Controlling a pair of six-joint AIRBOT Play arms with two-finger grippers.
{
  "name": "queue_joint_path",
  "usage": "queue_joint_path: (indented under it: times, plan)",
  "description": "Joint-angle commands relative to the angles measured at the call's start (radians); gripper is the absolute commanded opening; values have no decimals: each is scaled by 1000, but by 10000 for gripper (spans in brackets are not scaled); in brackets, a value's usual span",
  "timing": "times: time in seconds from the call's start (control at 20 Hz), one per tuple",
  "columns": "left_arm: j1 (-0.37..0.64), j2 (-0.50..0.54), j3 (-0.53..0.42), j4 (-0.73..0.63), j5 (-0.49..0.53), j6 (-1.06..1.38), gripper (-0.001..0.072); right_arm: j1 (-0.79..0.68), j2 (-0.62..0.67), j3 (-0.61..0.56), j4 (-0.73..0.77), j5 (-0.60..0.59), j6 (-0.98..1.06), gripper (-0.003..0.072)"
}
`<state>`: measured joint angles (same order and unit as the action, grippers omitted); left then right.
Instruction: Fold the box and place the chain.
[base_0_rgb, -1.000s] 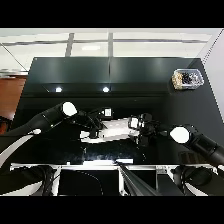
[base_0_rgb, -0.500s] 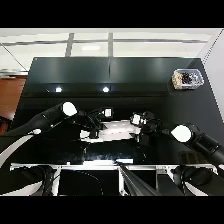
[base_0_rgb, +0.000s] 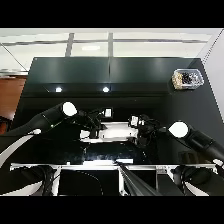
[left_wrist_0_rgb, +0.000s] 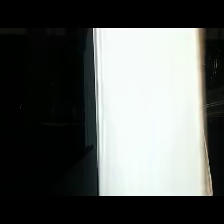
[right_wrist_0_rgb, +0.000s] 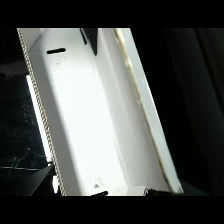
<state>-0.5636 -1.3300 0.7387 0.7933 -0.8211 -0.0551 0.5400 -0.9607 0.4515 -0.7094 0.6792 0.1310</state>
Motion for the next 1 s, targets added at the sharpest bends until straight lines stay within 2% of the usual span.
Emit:
queue_joint_path:
  times: [0.0,0.3,0.5,0.95]
  plan:
    - [0,1,0,3,11,0,27,0,-47,0,52,46,-93,718]
    - [0,1,0,2,33,0,28,0,-84,-33,55,72,-183,718]
    - [0,1,0,2,32,0,28,0,-113,-33,90,30,-248,718]
    - [0,1,0,2,31,0,28,-39,-148,-33,84,16,-260,718]
